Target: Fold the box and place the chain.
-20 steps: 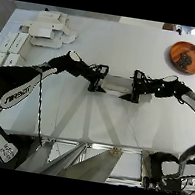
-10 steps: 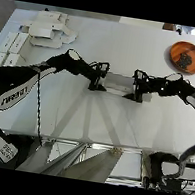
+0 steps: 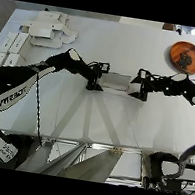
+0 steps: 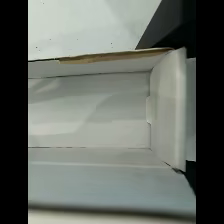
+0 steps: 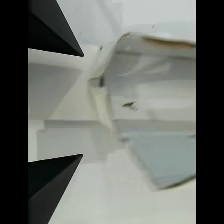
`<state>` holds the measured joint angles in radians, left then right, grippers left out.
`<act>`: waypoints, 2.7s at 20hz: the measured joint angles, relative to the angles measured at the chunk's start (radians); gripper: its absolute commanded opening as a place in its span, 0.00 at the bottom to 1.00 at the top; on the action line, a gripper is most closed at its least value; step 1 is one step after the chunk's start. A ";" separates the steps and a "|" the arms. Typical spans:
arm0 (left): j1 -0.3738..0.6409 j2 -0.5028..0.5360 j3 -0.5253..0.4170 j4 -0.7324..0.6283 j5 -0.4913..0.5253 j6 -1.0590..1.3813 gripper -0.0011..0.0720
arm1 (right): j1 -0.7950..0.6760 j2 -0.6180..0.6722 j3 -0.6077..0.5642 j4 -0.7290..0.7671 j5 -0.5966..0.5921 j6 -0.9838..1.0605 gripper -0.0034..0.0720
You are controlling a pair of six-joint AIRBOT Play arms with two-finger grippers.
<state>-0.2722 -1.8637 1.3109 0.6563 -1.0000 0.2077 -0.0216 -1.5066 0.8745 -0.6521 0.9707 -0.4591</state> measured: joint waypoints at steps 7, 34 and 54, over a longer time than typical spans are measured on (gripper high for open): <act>0.000 0.001 0.000 0.022 0.001 -0.016 0.81 | -0.065 0.011 0.000 -0.004 0.040 0.038 0.68; 0.000 0.021 0.000 0.047 -0.002 -0.052 0.81 | 0.167 0.216 0.000 0.051 -0.012 0.179 0.06; 0.000 0.027 0.000 0.059 0.000 -0.053 0.81 | 0.185 -0.022 0.000 0.449 -0.354 0.214 0.06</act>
<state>-0.2718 -1.8370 1.3109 0.7151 -1.0000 0.1543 0.1638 -1.5284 0.8745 -0.2028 0.6163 -0.2447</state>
